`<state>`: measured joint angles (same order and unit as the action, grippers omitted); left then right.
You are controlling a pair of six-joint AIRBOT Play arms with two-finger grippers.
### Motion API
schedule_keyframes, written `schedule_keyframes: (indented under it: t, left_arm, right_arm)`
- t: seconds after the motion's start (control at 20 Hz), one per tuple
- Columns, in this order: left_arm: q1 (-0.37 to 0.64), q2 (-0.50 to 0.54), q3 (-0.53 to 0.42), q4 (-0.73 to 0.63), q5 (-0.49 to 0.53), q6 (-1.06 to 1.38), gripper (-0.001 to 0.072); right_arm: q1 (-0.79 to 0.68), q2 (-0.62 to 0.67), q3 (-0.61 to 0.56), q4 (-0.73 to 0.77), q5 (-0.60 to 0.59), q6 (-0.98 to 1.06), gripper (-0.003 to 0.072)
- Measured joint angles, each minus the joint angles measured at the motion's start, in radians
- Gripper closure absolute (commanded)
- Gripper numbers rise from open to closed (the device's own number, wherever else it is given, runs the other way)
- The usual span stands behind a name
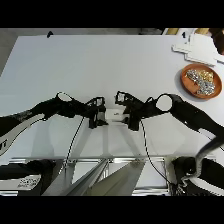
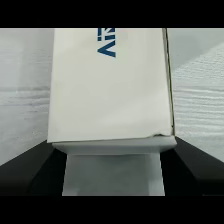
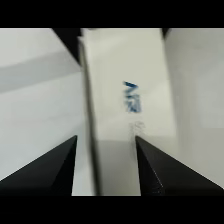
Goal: Fold the box and place the chain.
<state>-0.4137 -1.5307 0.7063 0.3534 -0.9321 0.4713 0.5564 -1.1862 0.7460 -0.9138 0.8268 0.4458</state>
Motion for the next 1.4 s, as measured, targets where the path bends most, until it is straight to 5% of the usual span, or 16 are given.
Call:
schedule_keyframes:
  t: [0.05,0.15,0.35,1.4]
  left_arm:
    - [0.0,0.0,0.0,0.0,0.003,0.0,0.0559]
    - [0.0,0.0,0.0,-0.001,0.01,0.0,0.0559]
    - [0.0,0.0,0.0,-0.001,0.012,0.0,0.0559]
    - [0.0,0.0,0.0,0.001,0.018,0.001,0.0559]
  right_arm:
    - [0.0,0.011,0.001,0.01,-0.005,-0.002,0.029]
    - [0.002,0.027,0.002,0.023,-0.008,-0.005,0.0518]
    - [0.0,0.034,0.002,0.032,-0.025,-0.005,0.0653]
    - [0.0,-0.053,-0.033,0.032,-0.01,0.014,0.0671]
